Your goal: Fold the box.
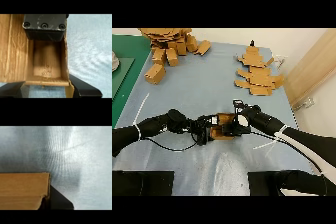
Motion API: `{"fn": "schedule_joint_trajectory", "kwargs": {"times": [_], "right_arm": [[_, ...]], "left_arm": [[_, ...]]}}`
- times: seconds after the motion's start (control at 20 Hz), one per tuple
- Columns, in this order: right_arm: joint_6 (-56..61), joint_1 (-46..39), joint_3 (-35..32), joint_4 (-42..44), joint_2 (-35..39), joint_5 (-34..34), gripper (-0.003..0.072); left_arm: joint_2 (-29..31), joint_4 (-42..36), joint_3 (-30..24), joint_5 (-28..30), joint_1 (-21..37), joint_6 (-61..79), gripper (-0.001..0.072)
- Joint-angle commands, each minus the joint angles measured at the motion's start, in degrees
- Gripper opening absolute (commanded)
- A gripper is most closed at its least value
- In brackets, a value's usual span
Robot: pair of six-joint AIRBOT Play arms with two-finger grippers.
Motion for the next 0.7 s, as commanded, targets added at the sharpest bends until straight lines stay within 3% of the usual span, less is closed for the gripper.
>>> {"fn": "schedule_joint_trajectory", "kwargs": {"times": [0.0, 0.05, 0.1, 0.3, 0.4, 0.65], "right_arm": [[-1.44, 0.04, 0.55, -0.02, -0.09, -0.44, 0.0069], [-1.42, 0.04, 0.55, 0.0, -0.09, -0.42, 0.0263], [-1.42, 0.04, 0.55, 0.0, -0.09, -0.31, 0.0319], [-1.42, 0.0, 0.55, -0.09, 1.16, 3.34, 0.032], [-1.42, 0.0, 0.81, -0.52, 2.08, 5.99, 0.0383], [-0.35, -0.17, 0.92, -2.91, 6.19, 6.75, 0.0383]], "left_arm": [[-0.04, 0.04, 0.04, -0.68, -0.04, 0.07, 0.0461], [-0.04, 0.04, 0.04, -0.7, -0.04, 0.07, 0.0461], [-0.02, 0.04, 0.04, -0.7, -0.04, 0.07, 0.0461], [-0.04, 0.04, 0.04, -0.7, -0.04, 0.07, 0.0461], [-0.04, 0.04, 0.04, -0.7, -0.04, 0.07, 0.0461], [-0.04, 0.04, 0.04, -0.68, -0.04, 0.07, 0.0461]]}}
